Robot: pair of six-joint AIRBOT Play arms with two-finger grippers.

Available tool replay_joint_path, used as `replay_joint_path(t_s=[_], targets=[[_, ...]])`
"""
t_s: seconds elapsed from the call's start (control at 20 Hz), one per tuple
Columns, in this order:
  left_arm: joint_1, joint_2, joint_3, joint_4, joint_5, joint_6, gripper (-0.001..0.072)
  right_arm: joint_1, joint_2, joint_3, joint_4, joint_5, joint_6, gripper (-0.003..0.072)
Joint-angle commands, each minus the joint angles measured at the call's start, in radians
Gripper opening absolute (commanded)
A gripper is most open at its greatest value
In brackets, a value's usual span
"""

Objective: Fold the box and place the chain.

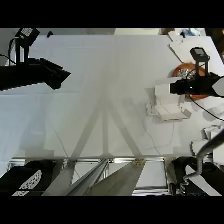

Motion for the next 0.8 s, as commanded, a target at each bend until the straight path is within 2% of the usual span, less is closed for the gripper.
replay_joint_path(t_s=[0.0,0.2,0.45,0.5,0.6,0.65,0.75], targets=[[0.000,0.000,0.000,0.000,0.000,0.000,0.0399,0.000,0.000,0.001,0.019,-0.073,0.001,0.0008],[0.000,0.000,0.000,0.000,0.000,0.000,0.0399,0.000,0.000,0.001,0.026,-0.072,-0.034,0.0008],[0.000,0.000,0.000,0.000,0.000,0.000,0.0399,0.000,0.000,0.001,-0.086,0.012,-0.061,0.0012],[0.000,0.000,0.000,0.000,0.000,0.000,0.0399,0.000,0.000,0.001,-0.110,0.021,-0.061,0.0035],[0.000,0.000,0.000,0.000,0.000,0.000,0.0399,0.000,0.000,0.001,-0.181,0.032,-0.048,0.0297],[0.000,0.000,0.000,0.000,0.000,0.000,0.0399,-0.002,0.000,0.001,-0.234,0.038,-0.009,0.0320],[0.000,0.000,0.000,0.000,0.000,0.000,0.0399,-0.036,0.000,0.001,-0.310,0.048,0.060,0.0320]])
